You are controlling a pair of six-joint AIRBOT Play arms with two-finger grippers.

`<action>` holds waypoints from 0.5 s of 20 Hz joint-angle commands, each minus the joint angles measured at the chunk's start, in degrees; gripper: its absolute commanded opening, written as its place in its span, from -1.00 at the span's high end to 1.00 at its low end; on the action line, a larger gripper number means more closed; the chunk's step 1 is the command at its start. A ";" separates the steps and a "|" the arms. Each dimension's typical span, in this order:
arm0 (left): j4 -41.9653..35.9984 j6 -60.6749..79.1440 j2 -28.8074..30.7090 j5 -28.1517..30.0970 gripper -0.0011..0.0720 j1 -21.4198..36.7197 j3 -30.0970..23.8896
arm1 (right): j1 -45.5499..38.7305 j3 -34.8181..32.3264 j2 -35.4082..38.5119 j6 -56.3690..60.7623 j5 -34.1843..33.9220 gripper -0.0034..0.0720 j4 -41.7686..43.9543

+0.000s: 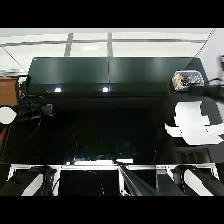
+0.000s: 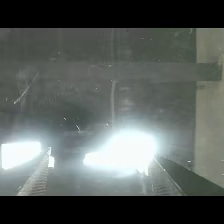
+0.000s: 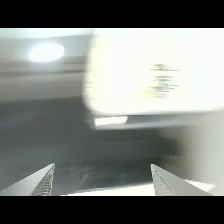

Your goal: Fold the box and place the chain.

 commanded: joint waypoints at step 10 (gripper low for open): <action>-0.96 -4.26 -0.52 0.50 -0.96 -0.09 0.72 | -44.63 23.39 -31.08 -0.26 29.83 -0.96 2.23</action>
